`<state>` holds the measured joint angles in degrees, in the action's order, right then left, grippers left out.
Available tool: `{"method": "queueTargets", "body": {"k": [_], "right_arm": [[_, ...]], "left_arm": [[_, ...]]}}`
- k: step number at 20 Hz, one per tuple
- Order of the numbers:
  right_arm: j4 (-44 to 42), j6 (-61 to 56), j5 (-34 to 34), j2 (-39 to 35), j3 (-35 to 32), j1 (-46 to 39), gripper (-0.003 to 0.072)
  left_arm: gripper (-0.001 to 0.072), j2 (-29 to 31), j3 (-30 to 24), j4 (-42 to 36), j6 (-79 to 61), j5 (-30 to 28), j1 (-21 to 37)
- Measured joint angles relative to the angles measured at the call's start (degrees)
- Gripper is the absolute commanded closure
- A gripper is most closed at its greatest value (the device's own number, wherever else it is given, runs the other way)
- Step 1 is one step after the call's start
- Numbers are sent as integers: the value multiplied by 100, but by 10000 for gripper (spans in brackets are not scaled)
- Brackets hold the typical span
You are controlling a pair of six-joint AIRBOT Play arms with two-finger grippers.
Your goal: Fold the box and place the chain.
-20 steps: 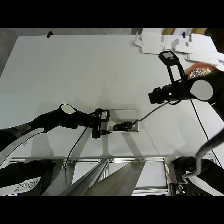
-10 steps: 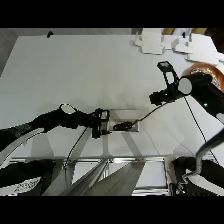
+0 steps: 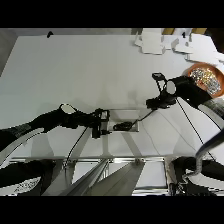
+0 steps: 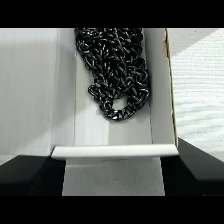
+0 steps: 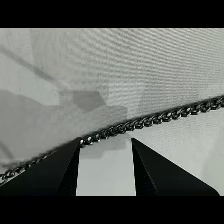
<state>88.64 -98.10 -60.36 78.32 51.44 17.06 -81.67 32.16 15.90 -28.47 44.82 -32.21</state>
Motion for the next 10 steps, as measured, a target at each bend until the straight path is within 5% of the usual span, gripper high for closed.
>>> {"method": "queueTargets", "body": {"k": [10], "right_arm": [[7, -444, 35, 96, -94, 0, 378]], "left_arm": [[454, 0, 0, 0, 0, 0, 0]]}}
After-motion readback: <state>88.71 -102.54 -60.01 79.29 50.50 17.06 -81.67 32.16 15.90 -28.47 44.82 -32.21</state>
